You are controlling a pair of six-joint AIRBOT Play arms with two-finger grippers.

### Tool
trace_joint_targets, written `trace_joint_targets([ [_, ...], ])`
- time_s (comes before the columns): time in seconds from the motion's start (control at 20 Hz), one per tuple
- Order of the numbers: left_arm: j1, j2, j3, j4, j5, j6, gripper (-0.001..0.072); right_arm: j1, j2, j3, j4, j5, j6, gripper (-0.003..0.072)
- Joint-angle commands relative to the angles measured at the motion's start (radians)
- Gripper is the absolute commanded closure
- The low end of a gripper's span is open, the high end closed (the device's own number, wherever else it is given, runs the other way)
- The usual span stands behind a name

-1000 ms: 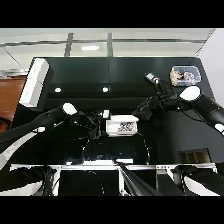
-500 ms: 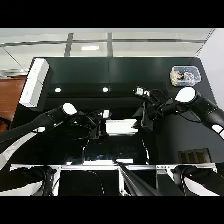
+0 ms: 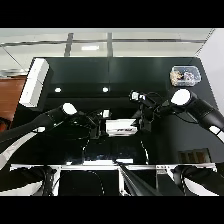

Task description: Fold the box and place the chain.

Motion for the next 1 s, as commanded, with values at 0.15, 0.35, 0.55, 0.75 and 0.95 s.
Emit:
trace_joint_targets([
  [0.15,0.000,-0.001,0.000,0.001,-0.001,0.002,0.0440,0.012,0.000,0.000,-0.002,-0.006,0.029,0.0371],
  [0.35,0.000,-0.001,0.000,0.001,-0.001,0.002,0.0441,0.012,0.000,0.000,-0.011,0.012,0.043,0.0371],
  [0.55,0.000,-0.001,0.000,0.001,-0.001,0.002,0.0441,0.012,0.000,0.000,-0.029,0.034,0.043,0.0371],
  [0.75,0.000,-0.001,0.000,0.001,-0.001,0.002,0.0440,0.012,0.000,0.000,-0.034,0.018,0.043,0.0371],
  [0.95,0.000,-0.001,0.000,0.001,-0.001,0.002,0.0441,0.012,0.000,0.000,-0.055,0.026,0.043,0.0372],
])
